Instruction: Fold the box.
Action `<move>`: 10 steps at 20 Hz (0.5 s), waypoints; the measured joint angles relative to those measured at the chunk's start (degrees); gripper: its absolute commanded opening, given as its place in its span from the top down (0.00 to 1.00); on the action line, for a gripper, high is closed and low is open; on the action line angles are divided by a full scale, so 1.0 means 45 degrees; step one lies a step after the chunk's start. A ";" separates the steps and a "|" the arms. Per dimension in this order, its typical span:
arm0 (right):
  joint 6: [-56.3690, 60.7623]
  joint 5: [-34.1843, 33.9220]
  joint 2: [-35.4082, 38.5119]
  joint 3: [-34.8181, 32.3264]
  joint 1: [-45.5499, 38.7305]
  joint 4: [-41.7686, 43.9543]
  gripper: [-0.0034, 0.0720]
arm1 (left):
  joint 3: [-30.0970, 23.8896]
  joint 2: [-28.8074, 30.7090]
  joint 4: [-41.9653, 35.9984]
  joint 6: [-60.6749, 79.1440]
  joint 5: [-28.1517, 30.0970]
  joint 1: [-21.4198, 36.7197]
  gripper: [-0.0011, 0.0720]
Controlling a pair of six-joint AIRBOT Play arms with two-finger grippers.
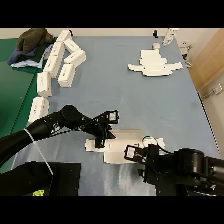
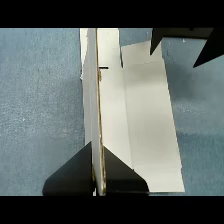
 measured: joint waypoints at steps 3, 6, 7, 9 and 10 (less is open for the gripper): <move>0.0214 0.0758 -0.0933 -0.0005 0.0627 -0.1112 0.23 | 0.0000 0.0000 0.0000 0.0000 0.0005 0.0000 0.97; 0.1404 0.1122 -0.1394 0.0053 0.0865 -0.2633 0.23 | 0.0000 0.0000 0.0000 0.0000 0.0005 0.0000 0.97; 0.1899 0.1127 -0.1467 0.0092 0.0913 -0.3118 0.23 | 0.0000 0.0000 0.0000 0.0000 0.0005 0.0000 0.97; 0.2793 0.1039 -0.1569 0.0189 0.0962 -0.3910 0.23 | 0.0000 0.0000 0.0000 0.0000 0.0005 0.0000 0.97; 0.3094 0.0928 -0.1598 0.0253 0.0981 -0.4124 0.23 | 0.0000 0.0000 0.0000 0.0005 0.0010 0.0000 0.97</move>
